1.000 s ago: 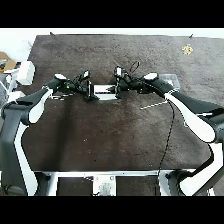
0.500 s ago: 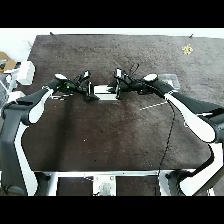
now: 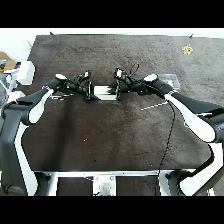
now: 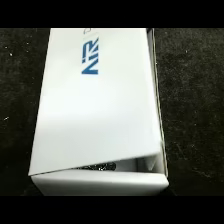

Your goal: Fold the box and place the chain.

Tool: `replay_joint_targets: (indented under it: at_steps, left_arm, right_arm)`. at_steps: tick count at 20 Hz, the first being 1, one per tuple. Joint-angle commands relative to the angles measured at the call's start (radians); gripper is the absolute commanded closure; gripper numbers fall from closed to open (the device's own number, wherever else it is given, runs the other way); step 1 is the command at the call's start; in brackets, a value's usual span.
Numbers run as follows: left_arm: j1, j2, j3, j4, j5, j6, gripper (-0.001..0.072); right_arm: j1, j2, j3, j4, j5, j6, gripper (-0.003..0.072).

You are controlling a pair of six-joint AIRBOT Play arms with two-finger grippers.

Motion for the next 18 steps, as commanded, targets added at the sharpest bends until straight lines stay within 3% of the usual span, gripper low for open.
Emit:
replay_joint_targets:
  at_steps: [1, 7, 14, 18]
  left_arm:
    - [0.002, 0.0, 0.0, -0.003, 0.005, -0.002, 0.0315]
    - [0.001, 0.0, 0.0, -0.003, 0.005, -0.002, 0.0315]
    - [0.002, 0.0, 0.0, -0.003, 0.006, -0.002, 0.0315]
    - [0.002, 0.0, 0.0, -0.003, 0.006, -0.002, 0.0315]
  right_arm:
    - [0.0, -0.001, -0.02, -0.029, 0.016, 0.01, 0.0511]
    - [-0.005, -0.002, -0.029, -0.066, 0.031, 0.043, 0.0511]
    - [-0.05, -0.006, -0.029, -0.081, 0.18, 0.059, 0.0509]
    - [-0.071, -0.005, 0.006, 0.036, 0.215, 0.058, 0.0509]
